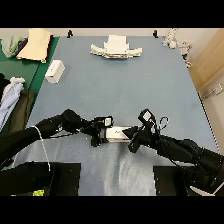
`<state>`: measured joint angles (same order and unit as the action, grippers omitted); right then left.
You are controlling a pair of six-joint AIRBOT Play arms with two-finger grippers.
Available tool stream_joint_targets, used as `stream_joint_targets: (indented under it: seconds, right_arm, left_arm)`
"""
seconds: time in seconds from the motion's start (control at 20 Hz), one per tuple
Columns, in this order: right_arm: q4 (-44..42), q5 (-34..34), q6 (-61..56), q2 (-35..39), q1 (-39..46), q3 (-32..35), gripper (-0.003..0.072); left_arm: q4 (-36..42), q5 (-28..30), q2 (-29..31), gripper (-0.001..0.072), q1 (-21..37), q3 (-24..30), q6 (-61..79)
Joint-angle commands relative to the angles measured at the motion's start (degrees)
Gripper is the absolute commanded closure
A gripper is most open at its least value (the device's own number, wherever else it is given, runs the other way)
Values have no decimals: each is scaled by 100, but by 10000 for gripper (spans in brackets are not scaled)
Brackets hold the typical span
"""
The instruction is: Fold the box.
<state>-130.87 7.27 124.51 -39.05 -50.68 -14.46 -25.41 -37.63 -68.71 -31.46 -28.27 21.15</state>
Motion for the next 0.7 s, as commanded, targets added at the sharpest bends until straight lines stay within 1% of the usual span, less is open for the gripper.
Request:
stream_joint_targets:
  seconds: [0.0, 0.1, 0.15, 0.25, 0.35, 0.4, 0.55, 0.65]
  right_arm:
    - [291, -162, 2, 225, 0, -107, 676]
    - [610, -149, 0, 210, 35, -216, 675]
    - [804, -9, 0, 175, 125, -330, 675]
    - [1187, 568, -2, 9, 483, -710, 675]
    - [1696, 1414, -37, -313, 1016, -1353, 675]
    - [2076, 1814, -286, -531, 1325, -1744, 675]
    - [3480, 3064, -1762, -1338, 2149, -2951, 675]
    - [4245, 4207, -2745, -1985, 2577, -3748, 675]
  left_arm:
    - [-2, 0, 2, 213, 2, -4, -2]
    - [-2, 2, 2, 214, 2, -7, -2]
    - [-2, 2, 2, 214, 2, -7, 0]
    - [-2, 2, 2, 214, 2, -7, -2]
    - [-2, 0, 2, 214, 2, -4, -2]
    - [-2, 2, 2, 214, 2, -7, -2]
    - [-2, 2, 2, 214, 2, -7, 0]
    - [-2, 2, 2, 214, 2, -7, -2]
